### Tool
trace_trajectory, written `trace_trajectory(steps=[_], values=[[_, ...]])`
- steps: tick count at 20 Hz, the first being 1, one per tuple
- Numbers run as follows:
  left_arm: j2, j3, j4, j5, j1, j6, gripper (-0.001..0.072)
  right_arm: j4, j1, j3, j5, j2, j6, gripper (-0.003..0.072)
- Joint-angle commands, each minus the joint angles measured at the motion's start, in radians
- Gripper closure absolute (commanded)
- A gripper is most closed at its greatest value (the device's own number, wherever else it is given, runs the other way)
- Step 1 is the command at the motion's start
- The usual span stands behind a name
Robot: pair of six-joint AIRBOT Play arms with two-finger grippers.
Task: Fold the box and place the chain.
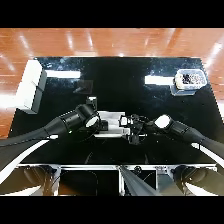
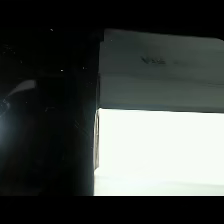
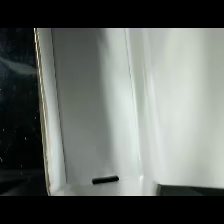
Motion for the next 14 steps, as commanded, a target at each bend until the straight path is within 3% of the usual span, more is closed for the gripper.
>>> trace_trajectory(steps=[1, 6, 14], values=[[0.000, 0.001, 0.001, 0.000, 0.004, 0.001, 0.0687, 0.012, 0.000, 0.001, -0.008, 0.003, 0.000, -0.0034], [0.001, 0.010, 0.006, 0.004, 0.048, 0.005, 0.0686, -0.128, 0.000, 0.001, -0.011, 0.025, 0.000, -0.0034], [0.000, 0.010, 0.024, 0.032, 0.125, 0.075, 0.0687, -0.130, 0.000, 0.001, -0.021, 0.087, 0.000, -0.0034]])
